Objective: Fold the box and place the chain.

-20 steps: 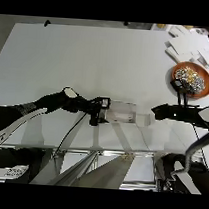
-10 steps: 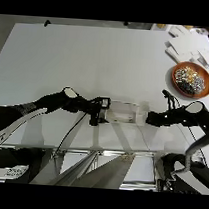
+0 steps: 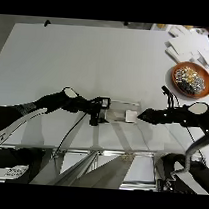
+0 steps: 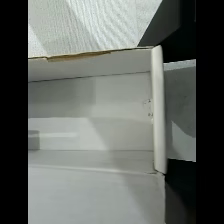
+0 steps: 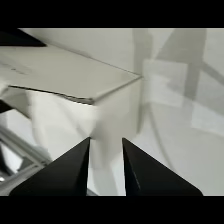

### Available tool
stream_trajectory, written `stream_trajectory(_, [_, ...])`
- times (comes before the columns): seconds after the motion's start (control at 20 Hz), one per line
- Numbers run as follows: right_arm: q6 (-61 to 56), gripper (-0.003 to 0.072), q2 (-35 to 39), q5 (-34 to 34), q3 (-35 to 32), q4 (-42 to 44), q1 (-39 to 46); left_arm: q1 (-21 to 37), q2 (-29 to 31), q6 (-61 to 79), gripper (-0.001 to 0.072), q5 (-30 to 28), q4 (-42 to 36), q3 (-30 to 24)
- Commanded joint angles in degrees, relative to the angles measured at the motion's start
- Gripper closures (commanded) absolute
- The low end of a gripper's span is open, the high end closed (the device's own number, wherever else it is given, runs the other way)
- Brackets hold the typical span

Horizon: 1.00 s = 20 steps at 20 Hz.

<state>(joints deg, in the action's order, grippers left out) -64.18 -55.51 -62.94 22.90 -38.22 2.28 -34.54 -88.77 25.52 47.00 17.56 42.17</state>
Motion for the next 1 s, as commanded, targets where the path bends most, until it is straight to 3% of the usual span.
stream_trajectory(0.0, [0.3,0.043,1.5,-1.2,0.0,3.3,-0.1,0.0,0.0,0.0,0.0568,0.0,0.0,0.0])
stream_trajectory(0.2, [-0.2,0.0406,1.5,-0.2,0.0,1.8,-1.1,0.0,0.0,0.0,0.0568,0.0,0.0,0.0])
stream_trajectory(0.3, [-2.6,0.0406,1.4,3.5,0.0,0.5,-5.2,0.0,0.0,0.0,0.0568,0.0,0.0,0.0])
stream_trajectory(0.45, [-18.2,0.0413,0.6,8.9,3.5,-8.7,-13.5,0.0,0.0,0.0,0.0568,0.0,0.0,0.0])
stream_trajectory(0.65, [-43.2,0.0414,-3.5,6.5,12.4,-29.3,-23.0,0.0,0.0,0.0,0.0568,0.0,0.0,0.0])
stream_trajectory(0.9, [-56.7,0.0417,-10.2,6.4,17.5,-37.6,-32.6,0.0,0.0,0.0,0.0568,0.0,0.0,0.0])
stream_trajectory(0.95, [-59.6,0.0446,-11.4,6.4,18.0,-39.3,-33.9,0.0,0.0,0.0,0.0568,0.0,0.0,0.0])
